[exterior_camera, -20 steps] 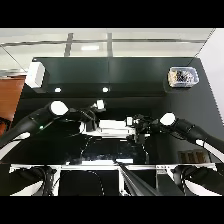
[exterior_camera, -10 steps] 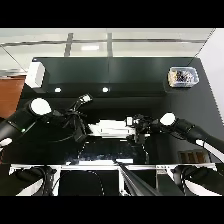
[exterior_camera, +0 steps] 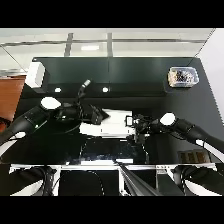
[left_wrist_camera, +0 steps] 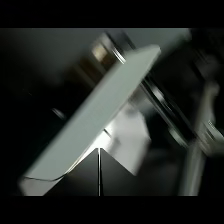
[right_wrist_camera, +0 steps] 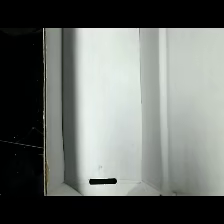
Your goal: Fold the box and place the chain.
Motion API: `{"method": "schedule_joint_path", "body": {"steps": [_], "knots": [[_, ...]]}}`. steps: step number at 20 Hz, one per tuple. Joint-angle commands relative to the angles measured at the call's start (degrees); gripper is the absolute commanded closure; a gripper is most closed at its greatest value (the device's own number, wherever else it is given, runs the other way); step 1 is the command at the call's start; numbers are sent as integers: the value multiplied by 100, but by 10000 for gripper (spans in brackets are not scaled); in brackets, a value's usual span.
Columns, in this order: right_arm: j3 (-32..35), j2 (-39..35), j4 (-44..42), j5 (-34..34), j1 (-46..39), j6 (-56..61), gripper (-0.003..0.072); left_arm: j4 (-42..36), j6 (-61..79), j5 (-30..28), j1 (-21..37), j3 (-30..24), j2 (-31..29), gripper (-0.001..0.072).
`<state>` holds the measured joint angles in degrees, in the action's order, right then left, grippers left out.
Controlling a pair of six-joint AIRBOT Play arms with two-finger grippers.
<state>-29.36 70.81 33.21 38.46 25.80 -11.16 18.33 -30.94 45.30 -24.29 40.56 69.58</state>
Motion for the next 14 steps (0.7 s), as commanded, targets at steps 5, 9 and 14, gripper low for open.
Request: {"method": "schedule_joint_path", "body": {"steps": [5,9,14], "knots": [[2,4,-2,0,2,2,560,739,177,210,74,92,1021,686],[2,2,-11,-11,2,2,560,763,181,254,118,120,1209,687],[2,4,-13,-11,2,4,560,1755,-535,518,525,485,295,688]]}}
